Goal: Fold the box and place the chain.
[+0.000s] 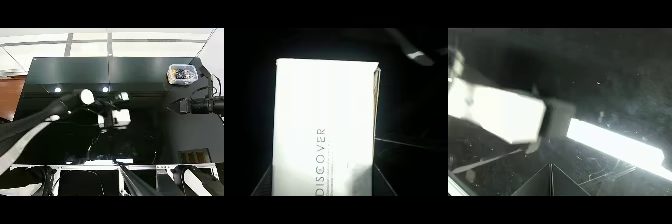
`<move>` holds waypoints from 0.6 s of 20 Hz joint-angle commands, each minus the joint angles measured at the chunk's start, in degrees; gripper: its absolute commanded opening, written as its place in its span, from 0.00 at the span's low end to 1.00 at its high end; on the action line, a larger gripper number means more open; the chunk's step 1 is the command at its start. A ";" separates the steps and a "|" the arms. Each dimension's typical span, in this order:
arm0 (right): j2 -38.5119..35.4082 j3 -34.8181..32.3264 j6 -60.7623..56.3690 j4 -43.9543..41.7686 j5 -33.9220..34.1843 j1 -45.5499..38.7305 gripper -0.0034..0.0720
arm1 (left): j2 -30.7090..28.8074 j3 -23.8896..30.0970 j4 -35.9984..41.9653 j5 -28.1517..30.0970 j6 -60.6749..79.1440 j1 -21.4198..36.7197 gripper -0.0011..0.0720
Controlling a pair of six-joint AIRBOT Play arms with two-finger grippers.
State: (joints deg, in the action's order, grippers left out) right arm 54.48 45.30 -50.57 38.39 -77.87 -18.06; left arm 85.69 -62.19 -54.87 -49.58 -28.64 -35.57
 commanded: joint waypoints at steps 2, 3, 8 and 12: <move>-0.04 -0.02 -0.04 0.04 1.60 0.00 0.06 | -5.07 -0.81 -16.04 -0.46 -18.84 15.54 0.51; -0.04 -0.02 -0.07 0.00 2.34 0.00 0.06 | -5.55 -0.94 -17.68 -0.15 -20.74 21.29 0.51; -0.02 -0.02 -1.64 -0.68 6.12 0.55 0.06 | -0.92 -7.30 -18.14 5.77 -32.50 47.45 0.51; 0.04 -0.02 -2.47 -0.83 11.45 2.93 0.06 | 12.02 -23.74 -18.03 -0.37 -32.70 54.49 0.52</move>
State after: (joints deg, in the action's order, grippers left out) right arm 54.48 45.28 -52.18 37.85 -70.48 -16.45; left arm 90.17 -76.03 -72.12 -47.22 -58.26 12.19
